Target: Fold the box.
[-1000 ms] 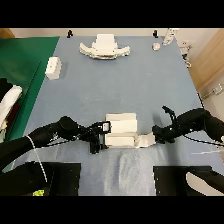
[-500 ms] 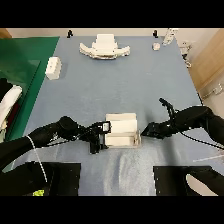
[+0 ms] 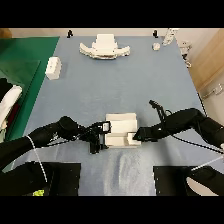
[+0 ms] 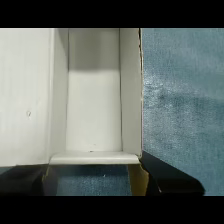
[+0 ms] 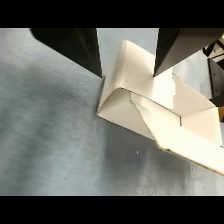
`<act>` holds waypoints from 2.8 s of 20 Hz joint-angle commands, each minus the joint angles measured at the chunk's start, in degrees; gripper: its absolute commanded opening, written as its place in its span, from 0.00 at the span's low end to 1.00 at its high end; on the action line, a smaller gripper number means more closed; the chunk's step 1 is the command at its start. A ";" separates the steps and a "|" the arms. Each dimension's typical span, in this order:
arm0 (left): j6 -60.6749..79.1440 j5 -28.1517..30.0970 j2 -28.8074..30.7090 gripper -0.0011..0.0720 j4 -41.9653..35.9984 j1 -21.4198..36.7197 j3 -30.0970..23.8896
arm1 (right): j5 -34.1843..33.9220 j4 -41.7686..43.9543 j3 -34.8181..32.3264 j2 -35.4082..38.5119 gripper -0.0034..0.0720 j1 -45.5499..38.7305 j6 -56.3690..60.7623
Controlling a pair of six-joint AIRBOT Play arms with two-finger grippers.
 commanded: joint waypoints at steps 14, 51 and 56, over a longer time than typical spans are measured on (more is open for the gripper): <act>0.02 0.00 0.00 0.66 0.00 0.00 0.02 | -7.34 -46.64 22.36 -17.77 0.65 32.46 55.93; 0.02 0.00 0.00 0.66 0.00 0.00 0.02 | -5.81 -6.45 25.55 -24.35 0.05 -6.78 9.70; 0.02 0.00 0.00 0.66 0.00 0.00 0.02 | -19.26 12.22 28.52 -34.71 0.05 -10.10 -6.91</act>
